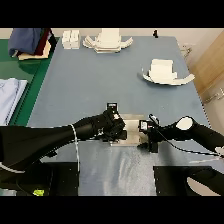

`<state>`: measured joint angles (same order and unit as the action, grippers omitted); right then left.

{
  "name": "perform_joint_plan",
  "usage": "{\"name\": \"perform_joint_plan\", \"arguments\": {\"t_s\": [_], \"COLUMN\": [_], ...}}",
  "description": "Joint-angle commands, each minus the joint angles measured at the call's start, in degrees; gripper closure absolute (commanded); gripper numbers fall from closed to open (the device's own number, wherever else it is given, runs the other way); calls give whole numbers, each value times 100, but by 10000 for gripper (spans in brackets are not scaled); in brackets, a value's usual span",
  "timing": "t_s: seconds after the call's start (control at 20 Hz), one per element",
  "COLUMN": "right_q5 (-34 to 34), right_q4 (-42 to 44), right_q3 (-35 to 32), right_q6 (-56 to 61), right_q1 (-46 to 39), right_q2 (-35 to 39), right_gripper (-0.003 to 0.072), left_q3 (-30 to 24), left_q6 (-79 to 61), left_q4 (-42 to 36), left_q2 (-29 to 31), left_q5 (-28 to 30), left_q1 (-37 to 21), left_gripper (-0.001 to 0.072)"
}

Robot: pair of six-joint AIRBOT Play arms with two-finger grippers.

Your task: Fold the box.

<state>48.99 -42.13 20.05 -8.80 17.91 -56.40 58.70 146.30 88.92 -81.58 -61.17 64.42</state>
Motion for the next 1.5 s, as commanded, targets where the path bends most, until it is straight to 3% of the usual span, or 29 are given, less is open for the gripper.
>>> {"name": "perform_joint_plan", "arguments": {"t_s": [0.0, 0.1, 0.4, 0.5, 0.55, 0.7, 1.1, 1.35, 1.4, 1.45], "right_q5": [0, 0, 2, 2, 0, 2, 2, 2, 2, 2], "right_q4": [-7, -7, -7, -7, -7, -7, -7, -7, -7, -7], "right_q3": [4, 4, 4, 4, 4, 4, 4, 4, 4, 4], "right_q6": [-4, -4, -4, -4, -4, -4, -7, -4, -4, -4], "right_q1": [0, 0, 0, 0, 0, 0, 0, 0, 0, -2], "right_q2": [4, 4, 4, 4, 4, 4, 4, 4, 4, 4], "right_gripper": [169, 169, 169, 169, 170, 169, 170, 170, 169, 169], "left_q3": [4, 4, 4, 13, 44, 146, 713, 728, 713, 638], "left_q6": [-35, 24, 57, 111, 151, 133, -798, -2175, -2667, -3416], "left_q4": [76, 76, 68, 68, 72, 68, -61, -83, -149, -310], "left_q2": [-22, -22, -13, 31, 52, 186, 968, 2033, 2208, 2387], "left_q5": [173, 227, 188, 44, -129, -422, -1360, -1563, -1672, -1746], "left_q1": [-17, -15, -11, -13, -20, -22, -413, -1132, -1360, -1663], "left_gripper": [596, 695, 690, 250, 219, 218, 220, 221, 301, 597]}}
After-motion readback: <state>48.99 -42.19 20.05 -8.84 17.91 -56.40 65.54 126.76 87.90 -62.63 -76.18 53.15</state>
